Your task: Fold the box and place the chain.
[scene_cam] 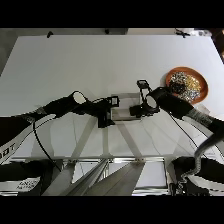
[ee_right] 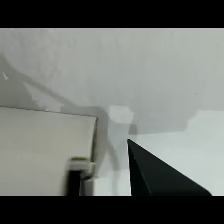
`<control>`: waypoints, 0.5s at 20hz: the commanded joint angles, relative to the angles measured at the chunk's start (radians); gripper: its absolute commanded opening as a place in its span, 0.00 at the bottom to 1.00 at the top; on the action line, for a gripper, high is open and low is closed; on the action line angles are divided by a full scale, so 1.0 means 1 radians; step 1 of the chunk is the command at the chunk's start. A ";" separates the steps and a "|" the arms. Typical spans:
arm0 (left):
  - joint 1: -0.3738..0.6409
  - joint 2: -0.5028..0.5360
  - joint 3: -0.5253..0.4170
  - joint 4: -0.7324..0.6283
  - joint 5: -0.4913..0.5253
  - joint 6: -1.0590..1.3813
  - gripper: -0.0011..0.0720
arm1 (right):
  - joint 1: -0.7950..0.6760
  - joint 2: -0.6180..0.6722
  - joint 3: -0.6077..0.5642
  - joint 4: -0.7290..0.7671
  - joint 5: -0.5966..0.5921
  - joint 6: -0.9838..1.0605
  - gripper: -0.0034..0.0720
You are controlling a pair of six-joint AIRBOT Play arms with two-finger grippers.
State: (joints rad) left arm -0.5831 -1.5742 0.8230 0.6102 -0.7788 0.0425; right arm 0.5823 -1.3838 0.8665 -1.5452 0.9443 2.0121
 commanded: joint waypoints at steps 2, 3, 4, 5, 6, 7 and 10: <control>0.000 0.000 0.000 0.000 0.000 -0.002 0.25 | 0.026 -0.002 0.001 0.014 -0.032 0.004 0.33; 0.000 0.000 0.000 0.000 0.000 -0.002 0.25 | 0.027 -0.003 0.001 0.012 -0.032 0.004 0.29; 0.000 0.000 0.000 0.000 0.000 -0.002 0.25 | 0.027 -0.006 0.001 0.012 -0.032 0.004 0.28; 0.000 0.000 0.000 0.000 0.000 -0.002 0.25 | 0.027 -0.011 0.001 0.012 -0.029 0.004 0.27; 0.000 0.000 0.000 0.000 0.000 -0.002 0.25 | 0.027 -0.018 0.001 0.012 -0.024 0.004 0.27; 0.000 0.000 0.000 0.000 0.000 -0.002 0.25 | 0.029 -0.025 0.001 0.013 -0.014 0.004 0.27; 0.000 0.000 0.000 0.000 0.000 -0.002 0.25 | 0.029 -0.038 0.001 0.012 0.014 0.003 0.20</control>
State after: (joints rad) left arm -0.5831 -1.5742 0.8230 0.6102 -0.7788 0.0410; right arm 0.6098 -1.4094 0.8677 -1.5337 0.9302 2.0155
